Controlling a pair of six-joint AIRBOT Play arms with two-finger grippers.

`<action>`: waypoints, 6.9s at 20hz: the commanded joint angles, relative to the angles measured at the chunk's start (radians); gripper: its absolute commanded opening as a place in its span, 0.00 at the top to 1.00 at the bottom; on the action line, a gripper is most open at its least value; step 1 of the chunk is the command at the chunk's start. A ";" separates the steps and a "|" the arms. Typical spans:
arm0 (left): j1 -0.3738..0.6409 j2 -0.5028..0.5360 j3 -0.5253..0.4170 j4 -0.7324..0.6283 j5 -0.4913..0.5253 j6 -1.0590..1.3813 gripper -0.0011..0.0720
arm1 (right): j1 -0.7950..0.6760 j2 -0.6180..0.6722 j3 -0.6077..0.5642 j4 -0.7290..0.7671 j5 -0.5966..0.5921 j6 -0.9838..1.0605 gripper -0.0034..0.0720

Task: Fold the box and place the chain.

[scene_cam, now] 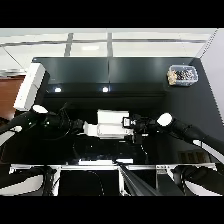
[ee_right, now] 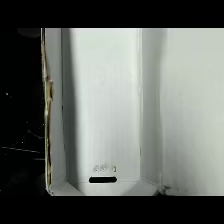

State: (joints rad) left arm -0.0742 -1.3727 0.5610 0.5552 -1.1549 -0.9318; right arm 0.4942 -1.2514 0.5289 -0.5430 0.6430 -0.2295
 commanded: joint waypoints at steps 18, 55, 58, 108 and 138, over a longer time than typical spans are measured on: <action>-0.351 -0.013 0.306 0.300 0.026 -0.360 0.46 | 0.000 0.000 0.000 0.000 0.000 0.000 0.94; -0.743 -0.078 0.445 0.899 0.081 -1.323 0.95 | 0.000 0.000 0.000 0.000 0.000 0.000 0.94; -0.743 -0.078 0.446 0.895 0.073 -1.323 0.54 | 0.000 0.000 0.000 0.000 0.001 0.000 0.94; -0.743 -0.078 0.446 0.901 0.053 -1.320 0.95 | -0.360 0.295 0.126 -0.344 0.546 1.286 0.93; -0.743 -0.078 0.446 0.898 0.051 -1.320 0.95 | -0.297 -0.053 0.108 0.115 0.531 1.224 0.40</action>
State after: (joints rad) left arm -0.8177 -1.4502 1.0069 1.4536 -1.1030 -2.2520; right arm 0.1562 -1.3041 0.5880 -0.4049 1.1702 0.9451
